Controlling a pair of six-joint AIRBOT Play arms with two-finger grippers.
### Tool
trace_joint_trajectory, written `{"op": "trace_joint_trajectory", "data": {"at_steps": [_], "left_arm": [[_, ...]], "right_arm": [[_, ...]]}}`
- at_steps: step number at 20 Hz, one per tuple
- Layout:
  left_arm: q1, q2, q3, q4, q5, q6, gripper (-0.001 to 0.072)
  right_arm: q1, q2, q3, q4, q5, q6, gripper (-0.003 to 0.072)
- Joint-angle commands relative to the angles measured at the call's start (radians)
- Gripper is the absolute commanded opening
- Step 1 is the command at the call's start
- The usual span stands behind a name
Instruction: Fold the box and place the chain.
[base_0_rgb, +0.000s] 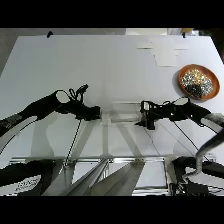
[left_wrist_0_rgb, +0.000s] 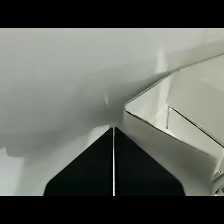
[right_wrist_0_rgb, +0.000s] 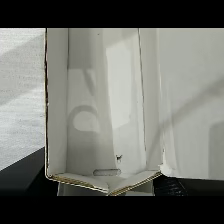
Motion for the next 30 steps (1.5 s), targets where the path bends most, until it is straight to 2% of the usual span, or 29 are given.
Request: {"op": "trace_joint_trajectory", "data": {"at_steps": [1,6,7,8,9,16,18,26,30], "left_arm": [[-0.017,0.001,0.008,-0.050,-0.008,0.033,0.0009],[-0.035,0.035,0.022,-0.059,0.002,0.041,0.0011],[-0.039,0.046,0.024,-0.060,0.004,0.065,0.0046],[-0.041,0.057,0.030,-0.060,-0.001,0.078,0.0115],[-0.043,0.067,0.036,-0.060,-0.005,0.077,0.0145],[-0.082,0.074,0.064,-0.083,0.000,0.077,0.0165],[-0.082,0.074,0.064,-0.084,-0.001,0.077,0.0343],[-0.133,0.072,0.072,-0.071,0.042,0.067,0.0351],[-0.188,0.063,0.115,0.063,0.058,-0.108,0.0351]], "right_arm": [[0.000,0.001,0.000,0.000,0.000,0.000,0.0461],[0.000,0.001,0.000,0.000,0.000,0.000,0.0461],[0.000,0.001,0.000,0.000,0.000,0.000,0.0461],[0.000,0.001,0.000,0.000,0.000,0.000,0.0461],[0.000,0.001,0.000,0.000,0.000,0.000,0.0461],[0.000,0.001,0.000,0.000,0.000,0.000,0.0461],[0.000,0.001,0.000,0.000,0.000,0.000,0.0461],[0.000,0.001,0.000,0.000,0.000,0.000,0.0461],[0.000,0.001,0.000,0.000,0.000,0.000,0.0461]]}}
